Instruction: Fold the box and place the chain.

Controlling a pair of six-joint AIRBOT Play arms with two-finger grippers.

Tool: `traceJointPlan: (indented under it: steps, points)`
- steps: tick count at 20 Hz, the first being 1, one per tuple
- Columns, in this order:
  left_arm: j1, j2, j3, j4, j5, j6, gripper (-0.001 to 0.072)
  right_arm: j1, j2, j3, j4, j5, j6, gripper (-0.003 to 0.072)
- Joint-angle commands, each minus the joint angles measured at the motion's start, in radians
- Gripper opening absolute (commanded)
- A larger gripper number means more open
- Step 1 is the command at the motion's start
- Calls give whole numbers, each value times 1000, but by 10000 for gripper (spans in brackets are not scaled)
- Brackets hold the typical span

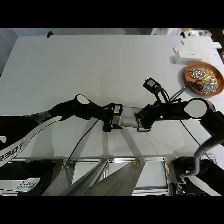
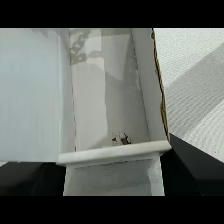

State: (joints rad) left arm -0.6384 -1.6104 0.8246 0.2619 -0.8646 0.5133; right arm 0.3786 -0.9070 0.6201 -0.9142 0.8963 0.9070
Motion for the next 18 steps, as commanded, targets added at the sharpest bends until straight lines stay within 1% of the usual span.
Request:
traceJointPlan:
  steps: [1,3,6,8,9,10,12,13,14,16,18]
  points:
    - [1,0,0,0,0,0,185,0,-16,-1,-8,-80,-8,22]
    - [1,0,0,0,0,0,185,1,-16,-1,-5,-70,-39,22]
    - [1,0,0,0,0,0,185,1,-16,-1,-6,10,-163,22]
    - [1,0,0,0,0,0,185,0,-25,-1,-8,30,-183,24]
    - [1,0,0,0,0,0,185,1,-34,-1,-14,43,-181,61]
    - [1,0,0,0,0,0,185,0,-47,-1,-22,64,-172,113]
    - [1,0,0,0,0,0,185,0,-72,-1,-44,82,-119,126]
    - [1,0,0,0,0,0,185,0,-76,-1,-51,87,-90,196]
    - [1,0,0,0,0,0,185,0,-74,0,-51,93,-63,239]
    - [1,0,0,0,0,0,185,-2,-68,27,-56,134,-3,238]
    - [1,0,0,0,0,0,185,-26,-53,101,-109,209,86,221]
